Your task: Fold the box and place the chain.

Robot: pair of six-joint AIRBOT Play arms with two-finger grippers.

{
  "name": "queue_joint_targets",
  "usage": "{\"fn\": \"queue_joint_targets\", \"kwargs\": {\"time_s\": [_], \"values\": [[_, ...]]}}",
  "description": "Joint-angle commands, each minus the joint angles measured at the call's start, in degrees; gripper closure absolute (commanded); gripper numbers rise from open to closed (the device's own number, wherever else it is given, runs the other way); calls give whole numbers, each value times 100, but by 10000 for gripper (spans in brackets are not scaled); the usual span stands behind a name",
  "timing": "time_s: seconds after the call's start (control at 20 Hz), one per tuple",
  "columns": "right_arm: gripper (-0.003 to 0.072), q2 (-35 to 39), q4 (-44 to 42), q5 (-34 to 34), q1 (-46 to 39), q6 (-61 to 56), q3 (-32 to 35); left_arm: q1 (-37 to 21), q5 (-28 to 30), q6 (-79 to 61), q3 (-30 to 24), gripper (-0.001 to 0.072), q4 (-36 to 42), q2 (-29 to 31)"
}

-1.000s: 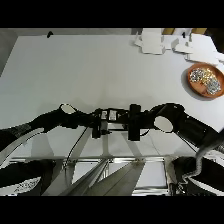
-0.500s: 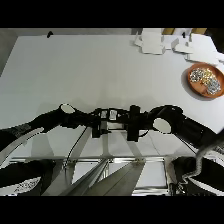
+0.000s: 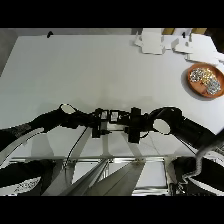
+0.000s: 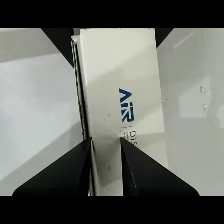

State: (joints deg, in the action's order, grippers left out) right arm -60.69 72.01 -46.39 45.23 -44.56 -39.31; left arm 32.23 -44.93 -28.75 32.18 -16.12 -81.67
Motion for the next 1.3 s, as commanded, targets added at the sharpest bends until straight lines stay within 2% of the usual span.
{"fn": "queue_joint_targets", "kwargs": {"time_s": [0.0,0.25,0.3,0.35,0.4,0.55,0.65,1.25], "values": [[434,28,-341,-188,4,87,46,0,13,28,-2,454,22,4],[426,116,-654,-39,-2,151,44,0,11,28,-2,454,22,4],[453,114,-708,55,0,125,44,0,11,28,-2,454,22,4],[533,114,-763,146,0,109,44,0,13,26,-2,454,22,4],[575,114,-798,254,0,107,44,0,13,28,-2,454,22,4],[583,107,-802,380,0,107,46,0,13,28,-2,454,22,4],[666,103,-796,413,-2,87,46,0,13,26,-2,454,22,4],[666,-52,-737,186,0,-192,138,0,13,26,-2,454,22,4]]}}
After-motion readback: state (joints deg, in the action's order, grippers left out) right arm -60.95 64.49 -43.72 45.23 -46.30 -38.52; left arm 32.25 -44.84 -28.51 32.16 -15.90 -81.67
